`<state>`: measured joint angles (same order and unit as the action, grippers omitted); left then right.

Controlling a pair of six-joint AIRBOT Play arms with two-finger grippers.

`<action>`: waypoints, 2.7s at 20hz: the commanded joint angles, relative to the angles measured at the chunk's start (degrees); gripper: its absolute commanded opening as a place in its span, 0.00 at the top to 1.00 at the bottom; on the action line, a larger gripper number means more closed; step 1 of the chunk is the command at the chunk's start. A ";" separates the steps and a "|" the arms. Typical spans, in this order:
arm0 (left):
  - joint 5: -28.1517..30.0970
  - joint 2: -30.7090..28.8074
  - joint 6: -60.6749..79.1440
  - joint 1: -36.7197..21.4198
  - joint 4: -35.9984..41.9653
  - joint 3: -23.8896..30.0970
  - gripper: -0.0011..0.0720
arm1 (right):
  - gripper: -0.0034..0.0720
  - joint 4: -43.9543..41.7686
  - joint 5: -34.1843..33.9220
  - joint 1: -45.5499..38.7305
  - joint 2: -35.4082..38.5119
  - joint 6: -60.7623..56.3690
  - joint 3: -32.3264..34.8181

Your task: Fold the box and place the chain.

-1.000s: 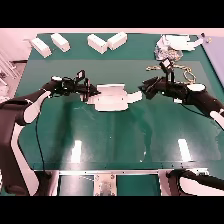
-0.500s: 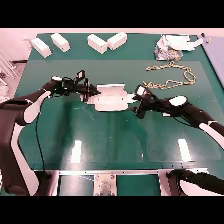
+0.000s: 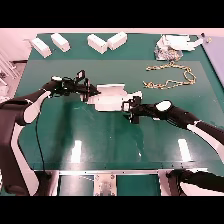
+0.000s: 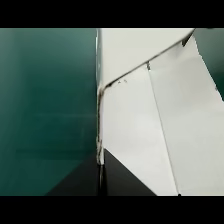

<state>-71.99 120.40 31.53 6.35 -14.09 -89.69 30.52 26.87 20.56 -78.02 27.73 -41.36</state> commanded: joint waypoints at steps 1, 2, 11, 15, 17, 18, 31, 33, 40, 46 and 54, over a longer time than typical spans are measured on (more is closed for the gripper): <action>0.04 -0.04 0.02 0.02 -0.02 -0.02 0.96 | 0.20 -3.17 -4.42 0.35 -1.68 3.43 -1.01; 0.04 -0.04 0.02 0.02 -0.02 -0.02 0.96 | 0.20 -4.48 -4.37 0.24 -1.99 3.43 -1.81; 0.02 -0.04 0.02 0.02 -0.02 -0.02 0.96 | 0.20 -10.32 -4.37 -0.59 -5.55 11.34 -4.20; 0.02 -0.04 0.02 0.02 -0.02 -0.02 0.96 | 0.20 -11.21 -4.37 -1.16 -5.53 14.53 -5.01; 0.02 -0.04 0.02 0.02 -0.02 -0.02 0.96 | 0.20 -13.49 -4.31 -1.90 -5.44 14.56 -6.75; 0.02 -0.04 0.02 0.02 -0.02 -0.02 0.96 | 0.20 -14.60 -3.91 -2.64 -5.40 14.56 -7.80; 0.00 -0.04 0.00 0.02 -0.02 -0.02 0.96 | 0.10 -21.55 14.78 -11.04 -12.44 17.55 -14.86; 0.04 -0.04 0.00 0.02 -0.02 -0.02 0.96 | 0.10 -21.53 16.61 -12.11 -13.84 17.57 -16.33; 0.00 -0.04 0.00 0.02 -0.04 -0.02 0.96 | 0.10 -19.02 23.71 -15.56 -17.99 17.77 -20.65; 0.00 -0.04 0.00 0.02 -0.02 -0.02 0.96 | 0.10 -15.23 29.86 -15.65 -23.74 17.73 -26.88; 0.00 -0.04 0.00 0.02 -0.04 -0.02 0.96 | 0.10 -11.04 34.51 -15.47 -28.85 15.76 -33.29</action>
<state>-72.01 120.40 31.51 6.37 -14.09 -89.67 17.54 58.74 4.91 -105.27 44.25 -73.10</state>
